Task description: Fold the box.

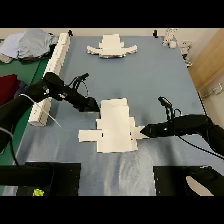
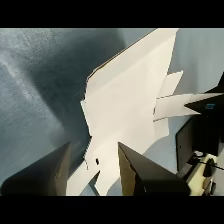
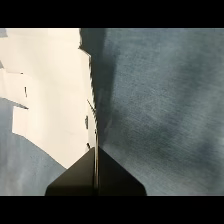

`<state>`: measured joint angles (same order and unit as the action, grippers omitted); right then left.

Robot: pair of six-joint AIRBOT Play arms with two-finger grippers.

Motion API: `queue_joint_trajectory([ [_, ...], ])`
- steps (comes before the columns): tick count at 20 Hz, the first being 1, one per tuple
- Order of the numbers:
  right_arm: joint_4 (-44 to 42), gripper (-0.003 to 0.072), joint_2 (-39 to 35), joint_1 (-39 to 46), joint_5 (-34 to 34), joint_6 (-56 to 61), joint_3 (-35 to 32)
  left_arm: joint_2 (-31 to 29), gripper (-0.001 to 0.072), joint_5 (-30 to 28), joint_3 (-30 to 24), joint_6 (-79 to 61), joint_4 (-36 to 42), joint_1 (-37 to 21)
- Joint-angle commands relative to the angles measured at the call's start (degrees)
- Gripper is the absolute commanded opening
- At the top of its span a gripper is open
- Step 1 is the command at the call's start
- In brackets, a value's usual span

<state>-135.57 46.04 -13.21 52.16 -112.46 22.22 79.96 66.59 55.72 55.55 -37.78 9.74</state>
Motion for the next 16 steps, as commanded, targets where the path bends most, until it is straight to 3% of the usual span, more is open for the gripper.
queue_joint_trajectory([
  [1, 0.02, -0.0001, -0.15, -0.13, 0.0, -0.13, -0.04, 7.02, 0.0436, 1.51, 0.15, -7.52, 8.72, -0.42],
  [4, 0.04, -0.0001, -0.15, -0.13, 0.48, -0.09, -0.04, 11.96, 0.0436, 2.12, 1.68, -10.34, 12.76, -0.42],
  [7, 0.04, -0.0001, -0.15, -0.13, 0.83, -0.07, -0.04, 15.91, 0.0436, 7.96, 3.06, -14.88, 17.2, -0.22],
  [12, 0.04, -0.0001, 0.09, -0.13, 0.96, -0.07, -0.04, 17.22, 0.0435, 10.93, 5.31, -17.42, 16.46, -0.07],
  [13, 0.04, 0.0, 0.07, -0.13, 0.94, -0.07, -0.04, 17.22, 0.0389, 11.98, 5.68, -17.42, 15.45, -0.07],
  [14, 0.04, -0.0001, 0.09, -0.13, 0.96, -0.07, -0.04, 17.22, 0.0251, 13.05, 5.77, -17.44, 14.21, -0.07],
  [16, 0.04, -0.0001, 0.09, -0.13, 0.85, -0.07, -0.04, 17.22, 0.0225, 14.36, 5.77, -17.18, 11.65, -0.07],
])
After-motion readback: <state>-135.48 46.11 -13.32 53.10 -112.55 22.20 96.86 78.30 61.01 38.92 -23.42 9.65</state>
